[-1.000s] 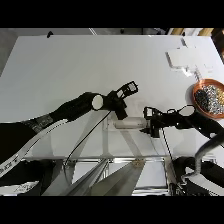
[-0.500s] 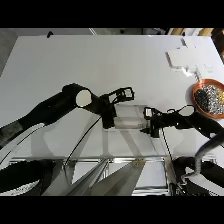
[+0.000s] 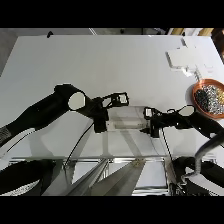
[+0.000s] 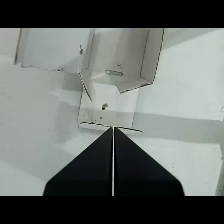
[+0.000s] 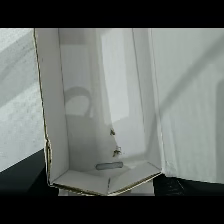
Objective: Fold the box and place the chain.
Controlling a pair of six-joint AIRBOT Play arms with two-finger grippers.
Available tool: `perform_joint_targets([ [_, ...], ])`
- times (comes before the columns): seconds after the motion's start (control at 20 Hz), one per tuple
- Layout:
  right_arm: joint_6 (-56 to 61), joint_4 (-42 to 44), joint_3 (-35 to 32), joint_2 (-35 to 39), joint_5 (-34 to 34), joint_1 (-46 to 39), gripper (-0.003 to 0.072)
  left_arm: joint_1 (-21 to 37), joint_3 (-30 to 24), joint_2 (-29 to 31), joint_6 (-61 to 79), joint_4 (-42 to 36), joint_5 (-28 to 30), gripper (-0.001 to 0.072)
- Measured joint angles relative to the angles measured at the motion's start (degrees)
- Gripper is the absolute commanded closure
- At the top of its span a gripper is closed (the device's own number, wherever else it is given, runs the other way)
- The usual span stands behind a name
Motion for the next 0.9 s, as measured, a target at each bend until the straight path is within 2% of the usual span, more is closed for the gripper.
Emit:
perform_joint_targets([
  [0.2,0.00,0.00,0.00,0.00,0.00,0.00,0.0284,-0.02,-1.73,-1.38,4.74,-1.86,1.92,0.0705],
  [0.5,0.00,0.00,0.00,0.00,0.00,0.00,0.0284,-0.50,-2.32,-4.92,11.58,-4.28,8.46,0.0707],
  [0.75,0.00,0.02,0.00,0.00,0.00,0.00,0.0284,1.92,-4.02,-6.43,16.35,-2.40,8.46,0.0705],
  [0.8,0.00,0.02,0.00,0.00,0.02,0.00,0.0284,2.45,-4.76,-6.54,18.78,-2.47,8.55,0.0695],
  [0.9,-0.02,0.00,0.00,0.00,0.02,0.00,0.0284,3.21,-6.16,-6.73,23.87,-3.34,9.09,0.0592],
])
